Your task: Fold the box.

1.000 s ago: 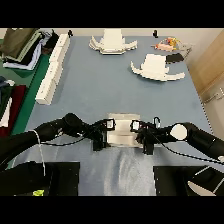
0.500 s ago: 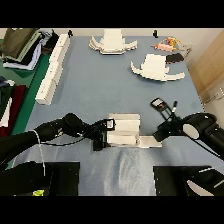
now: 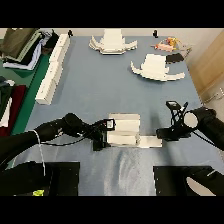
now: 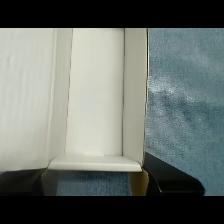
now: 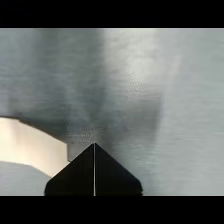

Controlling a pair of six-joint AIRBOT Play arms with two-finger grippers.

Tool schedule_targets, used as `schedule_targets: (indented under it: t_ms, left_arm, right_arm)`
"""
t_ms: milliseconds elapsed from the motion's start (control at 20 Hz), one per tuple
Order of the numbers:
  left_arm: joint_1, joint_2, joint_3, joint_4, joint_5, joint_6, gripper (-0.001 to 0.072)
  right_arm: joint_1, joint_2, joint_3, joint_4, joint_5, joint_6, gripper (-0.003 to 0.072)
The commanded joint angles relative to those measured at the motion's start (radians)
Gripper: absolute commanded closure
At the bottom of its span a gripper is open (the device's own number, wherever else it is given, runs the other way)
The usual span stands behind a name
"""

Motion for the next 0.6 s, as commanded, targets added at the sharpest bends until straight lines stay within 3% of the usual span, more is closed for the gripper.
schedule_targets:
  t_ms: [0,350,550]
  left_arm:
    - [0.000,0.000,0.001,0.000,0.000,0.000,0.0230]
    - [0.000,0.000,0.001,0.000,0.000,0.000,0.0229]
    - [0.000,0.000,0.001,0.000,0.000,0.000,0.0230]
  right_arm:
    - [-0.011,-0.060,-0.023,0.219,0.006,-0.112,0.0681]
    - [-0.011,0.084,-0.021,0.286,0.011,-0.129,0.0681]
    - [-0.011,0.079,-0.021,0.413,0.010,-0.217,0.0680]
